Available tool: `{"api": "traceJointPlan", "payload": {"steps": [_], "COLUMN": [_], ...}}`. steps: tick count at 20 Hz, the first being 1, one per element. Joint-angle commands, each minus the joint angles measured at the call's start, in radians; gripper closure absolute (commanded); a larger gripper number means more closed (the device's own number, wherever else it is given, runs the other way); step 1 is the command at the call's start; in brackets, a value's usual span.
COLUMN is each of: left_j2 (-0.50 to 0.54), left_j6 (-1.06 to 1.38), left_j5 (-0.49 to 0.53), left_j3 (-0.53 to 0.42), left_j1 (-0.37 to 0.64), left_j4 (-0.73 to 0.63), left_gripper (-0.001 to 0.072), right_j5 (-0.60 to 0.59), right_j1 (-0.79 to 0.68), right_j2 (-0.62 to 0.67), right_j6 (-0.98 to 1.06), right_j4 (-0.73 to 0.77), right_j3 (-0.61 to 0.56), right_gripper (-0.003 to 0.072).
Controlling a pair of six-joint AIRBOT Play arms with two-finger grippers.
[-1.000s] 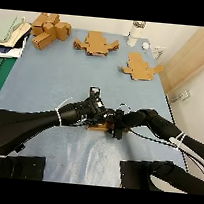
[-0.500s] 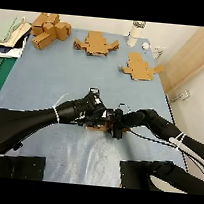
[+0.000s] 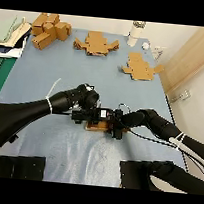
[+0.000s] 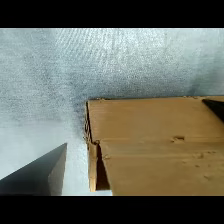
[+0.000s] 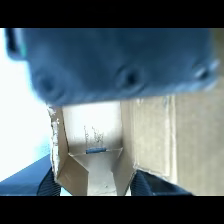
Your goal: Fold the box.
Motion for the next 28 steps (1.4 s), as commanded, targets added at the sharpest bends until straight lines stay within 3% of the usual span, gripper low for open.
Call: {"api": "traceJointPlan", "payload": {"steps": [1, 7, 12, 13, 14, 19, 24, 28], "left_j2": [0.001, 0.001, 0.001, 0.001, 0.001, 0.001, 0.014, 0.117], "left_j6": [0.138, 0.371, 0.871, 0.97, 1.101, 1.489, 1.703, 1.869], "left_j5": [-0.05, -0.192, -0.224, -0.222, -0.224, -0.162, -0.095, 0.13], "left_j3": [0.0, 0.0, 0.001, 0.0, 0.0, -0.013, -0.13, -0.283], "left_j1": [0.072, 0.201, 0.31, 0.332, 0.357, 0.434, 0.423, 0.449], "left_j4": [-0.158, -0.312, -0.384, -0.382, -0.382, -0.382, -0.378, -0.413], "left_gripper": [0.0191, 0.0191, 0.0194, 0.0402, 0.0691, 0.0697, 0.0698, 0.0699], "right_j5": [-0.001, -0.001, -0.001, -0.001, -0.001, -0.001, -0.001, -0.001], "right_j1": [-0.001, -0.001, -0.001, -0.001, -0.001, -0.001, -0.001, -0.001], "right_j2": [0.0, 0.0, 0.0, 0.0, 0.0, 0.0, 0.0, 0.0], "right_j6": [0.001, 0.001, 0.001, 0.001, 0.001, 0.001, 0.001, 0.001], "right_j4": [0.0, 0.0, 0.0, 0.0, 0.0, 0.0, 0.0, 0.0], "right_j3": [0.0, 0.0, 0.0, 0.0, 0.0, 0.0, 0.0, 0.0], "right_gripper": [0.0174, 0.0174, 0.0174, 0.0174, 0.0174, 0.0174, 0.0174, 0.0174]}}
